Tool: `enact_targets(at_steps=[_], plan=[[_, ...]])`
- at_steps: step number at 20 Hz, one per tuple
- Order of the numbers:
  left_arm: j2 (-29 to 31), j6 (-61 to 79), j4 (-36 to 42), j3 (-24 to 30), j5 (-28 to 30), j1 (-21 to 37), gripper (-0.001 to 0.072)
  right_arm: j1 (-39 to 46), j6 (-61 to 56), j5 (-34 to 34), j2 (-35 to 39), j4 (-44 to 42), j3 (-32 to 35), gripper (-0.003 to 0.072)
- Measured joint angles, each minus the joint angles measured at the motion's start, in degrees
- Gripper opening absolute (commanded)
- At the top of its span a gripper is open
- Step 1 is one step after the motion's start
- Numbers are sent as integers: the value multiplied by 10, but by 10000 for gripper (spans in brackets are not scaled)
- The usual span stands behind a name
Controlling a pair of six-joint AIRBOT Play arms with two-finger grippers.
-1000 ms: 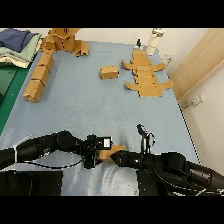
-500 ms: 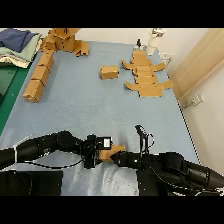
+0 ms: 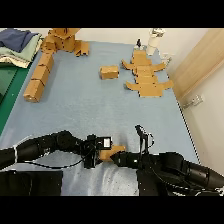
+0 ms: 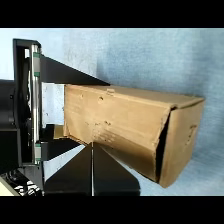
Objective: Fold the box.
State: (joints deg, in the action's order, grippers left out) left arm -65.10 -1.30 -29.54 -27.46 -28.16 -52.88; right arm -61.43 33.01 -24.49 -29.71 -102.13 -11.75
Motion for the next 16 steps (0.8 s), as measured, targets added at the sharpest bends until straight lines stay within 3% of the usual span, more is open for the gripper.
enact_targets(at_steps=[7, 16], plan=[[0, 0, 0, 0, -2, 0, 451, 0, 0, -15, 25, 28, -9, 3], [0, 0, 0, 0, -1, 0, 451, 0, -98, -217, 109, 179, -43, 3]])
